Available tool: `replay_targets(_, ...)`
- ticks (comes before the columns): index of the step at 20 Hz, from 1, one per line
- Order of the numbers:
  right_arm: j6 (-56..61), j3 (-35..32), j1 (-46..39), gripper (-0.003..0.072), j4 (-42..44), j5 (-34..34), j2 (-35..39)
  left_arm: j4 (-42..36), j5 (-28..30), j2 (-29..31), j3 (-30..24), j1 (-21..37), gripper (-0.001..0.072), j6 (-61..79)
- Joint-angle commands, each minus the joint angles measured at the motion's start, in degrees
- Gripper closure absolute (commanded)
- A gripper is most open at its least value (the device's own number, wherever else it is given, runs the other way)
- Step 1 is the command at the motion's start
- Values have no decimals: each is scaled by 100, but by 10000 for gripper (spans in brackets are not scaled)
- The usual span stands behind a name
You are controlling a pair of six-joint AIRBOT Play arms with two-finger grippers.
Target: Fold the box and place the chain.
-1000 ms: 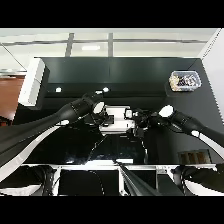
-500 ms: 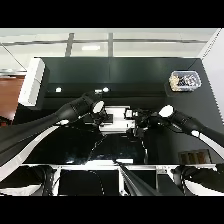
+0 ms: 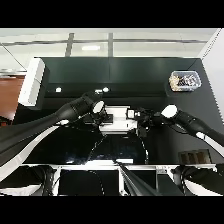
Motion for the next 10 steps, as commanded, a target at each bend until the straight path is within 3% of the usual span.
replay_targets(1,140,2,-74,69,-376,380,251,-4,9,0,7,2,679,13)
replay_targets(2,109,2,-68,69,-369,382,247,-7,15,0,7,2,679,13)
replay_targets(3,68,2,-68,134,-352,372,247,-7,13,0,7,2,679,11)
replay_targets(4,57,2,-70,247,-352,345,247,-13,13,0,7,2,679,11)
replay_targets(5,57,2,-70,280,-348,323,247,-22,15,0,7,2,679,11)
replay_targets(7,61,2,-68,487,-299,308,247,-22,17,0,7,2,679,11)
replay_targets(10,131,0,-63,486,173,286,197,-22,15,0,7,2,679,11)
